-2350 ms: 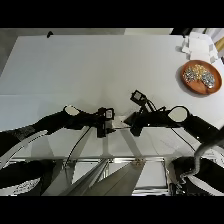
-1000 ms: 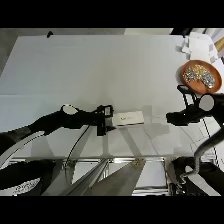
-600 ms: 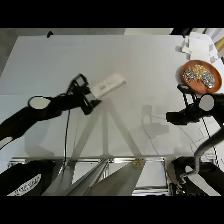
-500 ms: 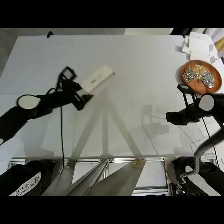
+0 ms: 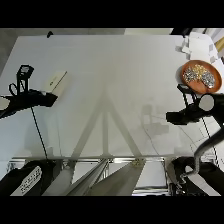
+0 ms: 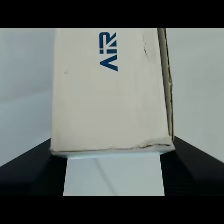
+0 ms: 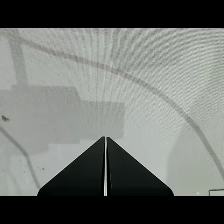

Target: Fold the box and place the chain.

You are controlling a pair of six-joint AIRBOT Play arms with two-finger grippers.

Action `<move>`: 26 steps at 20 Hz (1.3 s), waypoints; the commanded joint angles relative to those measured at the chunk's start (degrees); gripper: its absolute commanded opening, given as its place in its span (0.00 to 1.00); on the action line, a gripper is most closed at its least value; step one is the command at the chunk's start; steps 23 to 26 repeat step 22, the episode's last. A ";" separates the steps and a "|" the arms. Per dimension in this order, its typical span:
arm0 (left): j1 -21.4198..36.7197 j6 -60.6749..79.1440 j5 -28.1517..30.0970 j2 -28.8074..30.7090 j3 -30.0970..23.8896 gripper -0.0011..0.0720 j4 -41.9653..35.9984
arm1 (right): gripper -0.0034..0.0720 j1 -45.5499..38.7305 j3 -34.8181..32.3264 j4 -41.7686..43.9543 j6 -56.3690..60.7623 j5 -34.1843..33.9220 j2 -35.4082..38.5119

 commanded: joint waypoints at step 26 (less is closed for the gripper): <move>1.90 -6.73 -7.96 0.50 -0.02 0.96 6.54 | 0.06 -0.04 0.04 0.02 0.02 0.09 0.04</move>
